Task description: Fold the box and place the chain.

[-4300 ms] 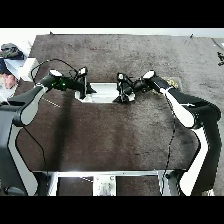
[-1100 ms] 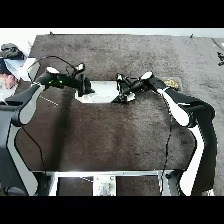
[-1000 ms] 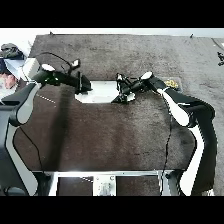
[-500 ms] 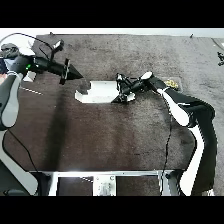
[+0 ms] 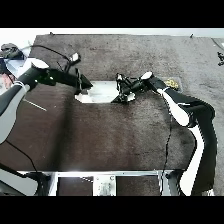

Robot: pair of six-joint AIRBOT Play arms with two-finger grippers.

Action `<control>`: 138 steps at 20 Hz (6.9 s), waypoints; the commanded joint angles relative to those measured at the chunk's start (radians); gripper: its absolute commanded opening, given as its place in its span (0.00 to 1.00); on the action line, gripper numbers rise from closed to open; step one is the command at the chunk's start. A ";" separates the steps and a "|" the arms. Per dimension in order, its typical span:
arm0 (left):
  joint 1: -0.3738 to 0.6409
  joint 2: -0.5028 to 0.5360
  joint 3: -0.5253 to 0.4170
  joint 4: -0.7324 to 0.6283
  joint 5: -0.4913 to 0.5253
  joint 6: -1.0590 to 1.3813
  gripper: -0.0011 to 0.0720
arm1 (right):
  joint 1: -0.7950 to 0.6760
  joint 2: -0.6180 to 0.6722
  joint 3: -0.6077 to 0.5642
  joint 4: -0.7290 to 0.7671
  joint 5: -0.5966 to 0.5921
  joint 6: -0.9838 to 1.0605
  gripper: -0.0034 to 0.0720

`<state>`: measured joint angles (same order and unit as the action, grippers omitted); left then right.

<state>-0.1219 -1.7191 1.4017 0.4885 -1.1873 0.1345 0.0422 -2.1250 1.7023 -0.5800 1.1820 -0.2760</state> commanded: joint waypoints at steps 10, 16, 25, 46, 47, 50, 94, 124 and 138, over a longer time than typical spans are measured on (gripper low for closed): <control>-0.045 -0.194 0.165 -0.092 0.138 -0.087 0.03 | 0.000 -0.001 0.000 0.000 0.000 0.000 0.54; -0.045 -0.226 0.181 -0.036 0.176 -0.144 0.03 | 0.000 -0.001 0.000 0.000 0.000 0.000 0.54; -0.045 -0.251 0.180 0.013 0.177 -0.191 0.04 | 0.000 -0.001 0.000 0.000 0.000 0.000 0.54; 0.009 -0.077 0.193 0.448 -0.014 -0.165 0.99 | 0.000 -0.001 0.000 0.000 0.000 0.000 0.54; 0.004 -0.077 0.171 0.448 0.017 -0.124 0.99 | 0.000 -0.001 0.000 0.000 0.000 0.000 0.54; 0.003 -0.077 0.106 0.439 0.078 -0.039 0.99 | 0.000 -0.001 0.000 0.000 0.000 0.000 0.54; -0.056 -0.118 0.036 0.471 0.185 -0.039 0.54 | 0.000 -0.001 0.000 0.000 0.000 0.000 0.54; -0.046 -0.171 0.002 0.084 0.155 0.216 0.19 | 0.000 -0.001 0.000 0.000 0.000 0.000 0.54; -0.057 -0.186 0.002 0.064 0.167 0.229 0.93 | 0.000 -0.001 0.000 0.000 0.000 0.000 0.54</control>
<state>-0.1787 -1.9041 1.4040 0.5320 -1.0355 0.3798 0.0429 -2.1250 1.7027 -0.5800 1.1820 -0.2764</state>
